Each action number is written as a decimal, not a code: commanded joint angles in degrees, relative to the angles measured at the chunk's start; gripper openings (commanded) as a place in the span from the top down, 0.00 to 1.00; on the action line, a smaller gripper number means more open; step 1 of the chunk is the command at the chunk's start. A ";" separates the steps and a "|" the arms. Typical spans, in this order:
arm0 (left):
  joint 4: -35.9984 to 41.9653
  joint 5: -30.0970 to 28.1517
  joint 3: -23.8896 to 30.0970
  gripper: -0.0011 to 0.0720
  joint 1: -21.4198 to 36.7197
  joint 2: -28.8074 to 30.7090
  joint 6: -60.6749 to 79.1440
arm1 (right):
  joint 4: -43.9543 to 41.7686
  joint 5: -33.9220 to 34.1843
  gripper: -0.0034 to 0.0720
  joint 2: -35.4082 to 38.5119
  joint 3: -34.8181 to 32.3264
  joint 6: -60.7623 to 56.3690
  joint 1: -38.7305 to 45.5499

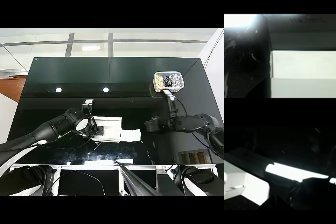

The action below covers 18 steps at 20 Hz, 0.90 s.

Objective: Fold the box and place the chain.

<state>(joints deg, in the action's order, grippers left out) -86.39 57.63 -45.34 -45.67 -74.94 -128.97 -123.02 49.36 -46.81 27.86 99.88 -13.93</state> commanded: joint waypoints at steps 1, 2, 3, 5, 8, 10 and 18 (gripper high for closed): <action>-0.15 0.26 0.00 0.94 0.00 0.00 0.02 | 1.29 4.09 0.92 0.92 -5.70 -16.63 6.12; -0.15 0.26 0.00 0.94 0.00 0.00 0.02 | -1.33 2.71 0.92 0.22 -7.76 -17.18 5.70; -0.15 0.26 0.00 0.94 0.00 0.00 0.07 | -4.90 1.18 0.92 -0.87 -9.18 -17.05 4.94; -0.13 0.26 0.00 0.94 0.00 0.00 0.20 | -9.29 -2.75 0.92 -4.35 -9.94 -16.28 0.90; -0.13 0.31 0.00 0.94 0.00 0.00 0.20 | -13.51 -10.36 0.92 -10.78 -9.90 -15.98 -6.91; -0.13 0.28 0.00 0.94 0.00 0.00 0.20 | -17.84 -12.68 0.92 -13.86 -9.27 -14.03 -10.38; -0.11 0.33 0.00 0.94 0.00 0.00 0.20 | -18.10 -9.99 0.91 -15.47 -0.26 -10.10 -13.57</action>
